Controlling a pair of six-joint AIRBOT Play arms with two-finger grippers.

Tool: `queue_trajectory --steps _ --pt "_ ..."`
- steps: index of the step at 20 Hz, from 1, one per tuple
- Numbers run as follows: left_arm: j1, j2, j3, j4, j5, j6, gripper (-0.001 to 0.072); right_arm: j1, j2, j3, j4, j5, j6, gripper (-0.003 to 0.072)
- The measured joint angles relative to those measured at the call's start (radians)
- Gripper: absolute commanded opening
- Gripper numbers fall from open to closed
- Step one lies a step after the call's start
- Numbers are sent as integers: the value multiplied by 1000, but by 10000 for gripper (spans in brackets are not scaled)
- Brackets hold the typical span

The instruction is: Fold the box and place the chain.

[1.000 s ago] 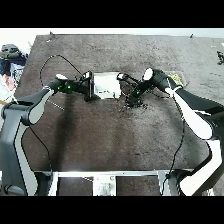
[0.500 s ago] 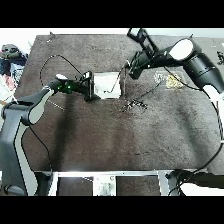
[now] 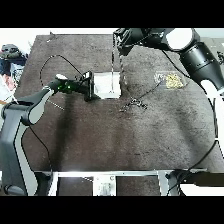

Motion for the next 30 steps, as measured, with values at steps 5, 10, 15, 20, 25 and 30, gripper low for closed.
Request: queue_trajectory --steps 5,10,15,20,25,30 --pt "0 0 0 0 0 0 237 4 -111 13 0 205 32 10" --pt "0 0 0 0 0 0 236 4 -195 13 -32 333 81 420" --pt "0 0 0 0 0 0 236 -44 -216 11 -179 457 180 237" --pt "0 0 0 0 0 0 236 -147 -226 -84 -208 529 206 286" --pt "0 0 0 0 0 0 236 -187 -289 -153 -181 488 172 286" --pt "0 0 0 0 0 0 236 -195 -357 -167 -169 467 156 285"
